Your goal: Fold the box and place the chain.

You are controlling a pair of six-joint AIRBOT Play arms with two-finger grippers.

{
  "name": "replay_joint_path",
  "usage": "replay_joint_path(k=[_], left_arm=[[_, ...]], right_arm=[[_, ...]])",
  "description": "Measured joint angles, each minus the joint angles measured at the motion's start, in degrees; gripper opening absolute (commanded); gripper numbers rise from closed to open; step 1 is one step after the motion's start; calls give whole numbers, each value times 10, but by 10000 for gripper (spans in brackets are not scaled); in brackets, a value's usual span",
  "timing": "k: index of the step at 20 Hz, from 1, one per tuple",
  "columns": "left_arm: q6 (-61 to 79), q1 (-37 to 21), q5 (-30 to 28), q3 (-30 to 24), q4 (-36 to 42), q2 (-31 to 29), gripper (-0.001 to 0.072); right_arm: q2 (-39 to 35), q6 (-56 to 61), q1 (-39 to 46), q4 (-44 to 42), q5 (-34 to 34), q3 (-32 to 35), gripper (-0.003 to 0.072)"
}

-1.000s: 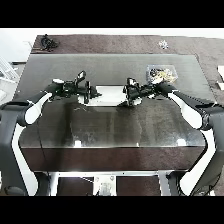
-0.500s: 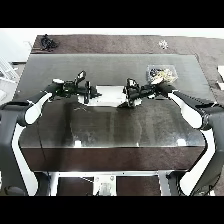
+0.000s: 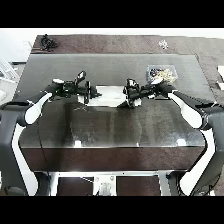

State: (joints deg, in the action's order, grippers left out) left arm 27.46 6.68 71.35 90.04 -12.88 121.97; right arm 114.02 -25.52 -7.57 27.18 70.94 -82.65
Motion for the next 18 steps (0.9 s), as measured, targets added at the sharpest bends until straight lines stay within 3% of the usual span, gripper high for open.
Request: replay_joint_path(k=[12, 13, 18], left_arm=[[0, 0, 0, 0, 0, 0, 20], [0, 0, 0, 0, 0, 0, 20], [0, 0, 0, 0, 0, 0, 20]], right_arm=[[0, -2, 12, 0, 3, 0, 639], [0, -2, 11, 0, 3, 0, 589], [0, -2, 9, -1, 2, 0, 579]])
